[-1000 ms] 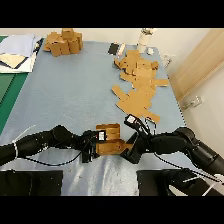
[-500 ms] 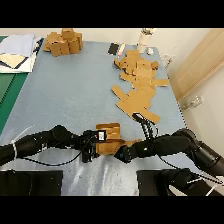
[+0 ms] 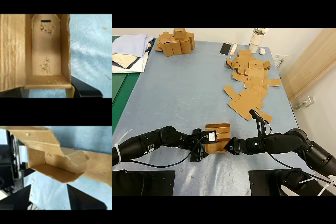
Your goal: Fold the box.
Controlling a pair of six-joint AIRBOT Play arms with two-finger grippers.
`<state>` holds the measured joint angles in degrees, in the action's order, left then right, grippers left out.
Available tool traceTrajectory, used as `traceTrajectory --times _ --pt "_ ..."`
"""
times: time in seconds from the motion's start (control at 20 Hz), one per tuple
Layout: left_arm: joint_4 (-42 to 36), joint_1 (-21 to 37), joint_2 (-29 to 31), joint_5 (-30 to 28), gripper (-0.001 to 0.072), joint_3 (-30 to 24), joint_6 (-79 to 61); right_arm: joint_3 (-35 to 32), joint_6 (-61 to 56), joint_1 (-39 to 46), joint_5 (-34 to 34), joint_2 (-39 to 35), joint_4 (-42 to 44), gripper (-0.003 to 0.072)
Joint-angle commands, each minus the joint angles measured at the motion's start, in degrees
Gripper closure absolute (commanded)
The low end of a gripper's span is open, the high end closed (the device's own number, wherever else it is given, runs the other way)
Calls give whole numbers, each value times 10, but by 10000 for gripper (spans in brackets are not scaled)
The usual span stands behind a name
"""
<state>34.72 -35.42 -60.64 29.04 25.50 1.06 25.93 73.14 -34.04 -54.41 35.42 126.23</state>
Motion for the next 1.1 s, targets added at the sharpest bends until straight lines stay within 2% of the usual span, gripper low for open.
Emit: traceTrajectory --times 0.0,0.4,0.45,0.5,0.55,0.6,0.8,1.05 --pt "19 2 -3 -5 187 -1 13 1 -12 0 13 9 1 -21" --pt "13 1 -23 0 187 -1 13 1 -12 0 21 17 3 -8" --pt "13 1 -23 0 187 -1 13 1 -12 0 21 17 4 99" --pt "13 1 -23 0 187 -1 13 1 -12 0 22 17 10 290" --pt "13 1 -23 0 187 -1 13 1 -11 0 28 18 25 605" --pt "13 1 -23 0 187 -1 13 2 -3 0 39 22 38 684" --pt "13 1 -23 0 187 -1 13 63 116 0 77 99 57 684" --pt "13 1 -23 0 187 -1 14 175 226 0 86 286 44 685"
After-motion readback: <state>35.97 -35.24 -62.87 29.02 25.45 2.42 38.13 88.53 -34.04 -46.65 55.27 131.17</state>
